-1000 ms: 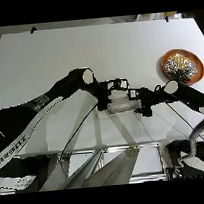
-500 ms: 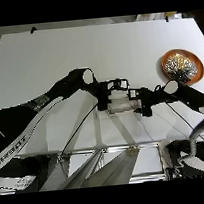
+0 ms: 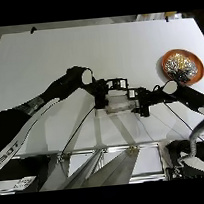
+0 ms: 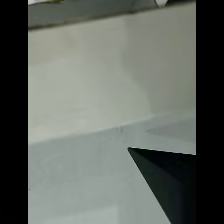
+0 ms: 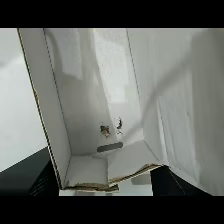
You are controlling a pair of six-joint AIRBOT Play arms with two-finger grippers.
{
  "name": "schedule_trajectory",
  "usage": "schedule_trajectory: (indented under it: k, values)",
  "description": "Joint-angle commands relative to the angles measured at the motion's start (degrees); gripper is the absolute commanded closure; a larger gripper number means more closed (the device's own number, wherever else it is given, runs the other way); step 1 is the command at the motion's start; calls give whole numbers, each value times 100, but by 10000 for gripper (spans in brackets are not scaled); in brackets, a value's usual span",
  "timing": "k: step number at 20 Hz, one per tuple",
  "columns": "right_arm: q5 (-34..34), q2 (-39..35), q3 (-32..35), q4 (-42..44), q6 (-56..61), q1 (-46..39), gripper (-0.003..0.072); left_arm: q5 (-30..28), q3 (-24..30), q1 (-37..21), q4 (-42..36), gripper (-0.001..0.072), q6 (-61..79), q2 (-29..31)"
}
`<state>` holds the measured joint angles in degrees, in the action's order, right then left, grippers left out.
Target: Fold the box and place the chain.
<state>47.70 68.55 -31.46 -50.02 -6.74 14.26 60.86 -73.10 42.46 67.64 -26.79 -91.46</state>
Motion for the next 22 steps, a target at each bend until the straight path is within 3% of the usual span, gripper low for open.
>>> schedule_trajectory:
  k: [1, 4, 6, 9, 12, 14, 16, 17, 19, 22]
  values:
    - [-15, -4, 2, -55, 26, -4, 281, 197, -7, -39, 509, 195, -328, 293]
    - [-17, -7, 2, -52, 26, -4, 281, 214, -7, -33, 251, 176, -306, 278]
    - [-15, -7, 2, -55, 26, -4, 281, 249, -7, -28, 254, 69, -328, 271]
    - [-17, -7, 2, -55, 26, -4, 281, 492, -7, -223, 540, 67, -621, 509]
    - [-17, -7, 2, -55, 26, -4, 281, 892, -7, -466, 417, 94, -715, 857]
    - [-15, -7, 2, -52, 26, -4, 281, 1200, -4, -503, 269, 279, -675, 859]
    - [-15, -7, 2, -52, 26, -4, 281, 1287, 39, -498, 39, 296, -645, 754]
    - [-31, -7, 2, -55, 26, -4, 281, 1268, 66, -498, -66, 281, -645, 684]
    - [-37, -9, 2, -57, 26, -4, 281, 1110, 96, -498, -302, 134, -649, 535]
    - [-28, -11, 2, -52, 28, -4, 281, 857, 114, -522, -544, 136, -671, 304]
